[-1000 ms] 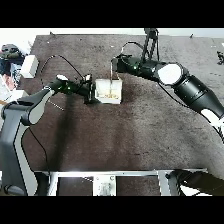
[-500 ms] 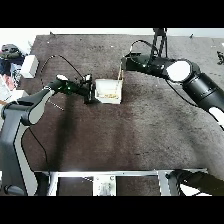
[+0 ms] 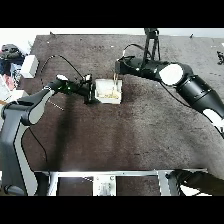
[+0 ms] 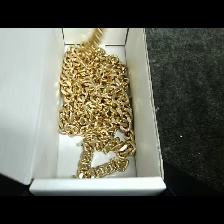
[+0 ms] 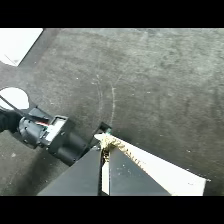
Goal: Fold the box and place the chain.
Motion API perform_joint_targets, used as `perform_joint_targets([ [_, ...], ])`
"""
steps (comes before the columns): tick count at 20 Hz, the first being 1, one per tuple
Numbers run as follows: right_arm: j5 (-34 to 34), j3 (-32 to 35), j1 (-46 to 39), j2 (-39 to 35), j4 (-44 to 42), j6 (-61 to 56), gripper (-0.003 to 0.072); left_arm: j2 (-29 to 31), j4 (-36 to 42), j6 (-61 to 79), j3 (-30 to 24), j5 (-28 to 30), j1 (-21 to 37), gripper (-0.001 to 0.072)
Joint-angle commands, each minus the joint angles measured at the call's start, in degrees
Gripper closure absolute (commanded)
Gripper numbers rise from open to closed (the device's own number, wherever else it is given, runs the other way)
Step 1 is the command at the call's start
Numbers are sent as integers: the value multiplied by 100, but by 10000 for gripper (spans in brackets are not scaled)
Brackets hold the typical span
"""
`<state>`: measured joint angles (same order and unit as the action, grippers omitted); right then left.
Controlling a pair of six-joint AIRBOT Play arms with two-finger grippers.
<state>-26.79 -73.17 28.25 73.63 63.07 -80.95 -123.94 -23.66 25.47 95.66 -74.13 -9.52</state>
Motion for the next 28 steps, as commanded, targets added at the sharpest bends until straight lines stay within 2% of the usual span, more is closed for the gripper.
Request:
perform_joint_targets([
  [1,216,-2,111,201,-26,-9,674,2,-2,2,4,2,-2,355],
  [6,107,0,107,662,94,-4,673,2,-2,2,4,0,-2,355],
  [7,68,0,107,737,245,-4,629,2,-2,2,4,2,-2,355],
  [8,28,0,105,800,402,-4,356,2,-2,2,4,2,-2,355],
  [9,4,0,105,817,586,-4,236,2,-2,2,4,2,-2,356],
  [10,20,-4,98,817,774,-7,344,2,-2,2,4,2,-2,355],
  [14,127,-15,-304,820,809,70,359,2,-2,2,4,2,-2,355],
  [15,168,-15,-446,820,728,356,475,2,-2,2,4,2,-2,355],
  [16,238,-22,-616,824,483,809,475,2,-2,2,4,2,-2,355],
  [17,142,-101,-796,866,94,1338,518,2,-2,2,4,2,-2,355],
  [19,-616,-520,-1255,1189,-1268,2927,537,2,-2,2,4,2,-2,355],
  [22,-2444,-1423,-1827,2059,-2953,4874,537,2,-2,2,4,2,-2,355],
  [23,-2944,-1720,-1945,2385,-3222,5202,549,2,-2,2,4,2,-2,355],
  [25,-3534,-2135,-2041,2916,-3493,5466,569,2,-2,2,4,2,-2,355],
  [28,-4164,-2302,-2026,3279,-3744,6017,569,2,-2,2,4,0,-2,355],
])
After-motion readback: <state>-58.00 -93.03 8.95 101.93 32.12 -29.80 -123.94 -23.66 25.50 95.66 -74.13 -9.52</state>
